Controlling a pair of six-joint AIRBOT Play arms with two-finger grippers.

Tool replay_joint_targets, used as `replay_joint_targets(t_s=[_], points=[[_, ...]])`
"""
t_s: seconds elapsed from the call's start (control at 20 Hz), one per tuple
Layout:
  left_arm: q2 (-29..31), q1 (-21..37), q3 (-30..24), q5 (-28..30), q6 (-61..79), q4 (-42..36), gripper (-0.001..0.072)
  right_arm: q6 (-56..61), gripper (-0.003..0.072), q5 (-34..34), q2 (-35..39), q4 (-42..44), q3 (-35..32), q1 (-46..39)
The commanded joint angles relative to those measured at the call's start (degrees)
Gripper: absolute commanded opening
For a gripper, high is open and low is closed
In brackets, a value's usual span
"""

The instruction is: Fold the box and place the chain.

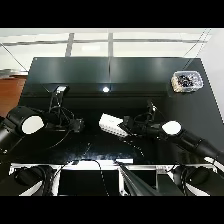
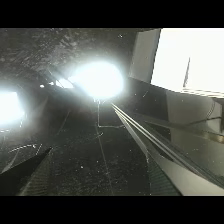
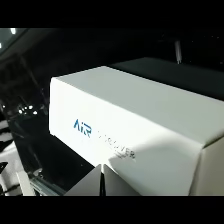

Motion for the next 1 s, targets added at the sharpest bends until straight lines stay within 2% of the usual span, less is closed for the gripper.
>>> replay_joint_targets(t_s=[0.0,0.1,0.35,0.8,0.95], points=[[0.0,0.0,0.0,-0.1,0.0,-0.2,0.0698,-0.1,0.002,-3.6,-0.5,1.1,-0.2,1.7],[0.0,0.0,0.0,-0.1,0.0,-0.3,0.0698,-0.1,0.0021,-4.3,-0.7,0.4,-0.2,1.6],[0.0,0.0,0.0,-0.1,0.0,-0.5,0.0698,-0.4,0.0021,-1.0,-3.9,-1.6,-0.2,1.7],[0.0,0.0,0.0,-0.1,0.0,-0.6,0.0699,-2.9,0.0021,0.8,-3.9,-2.2,0.0,1.5],[0.0,0.0,0.0,0.2,0.0,-0.6,0.0699,-5.6,0.0021,3.0,-3.9,-2.6,2.2,1.2]])
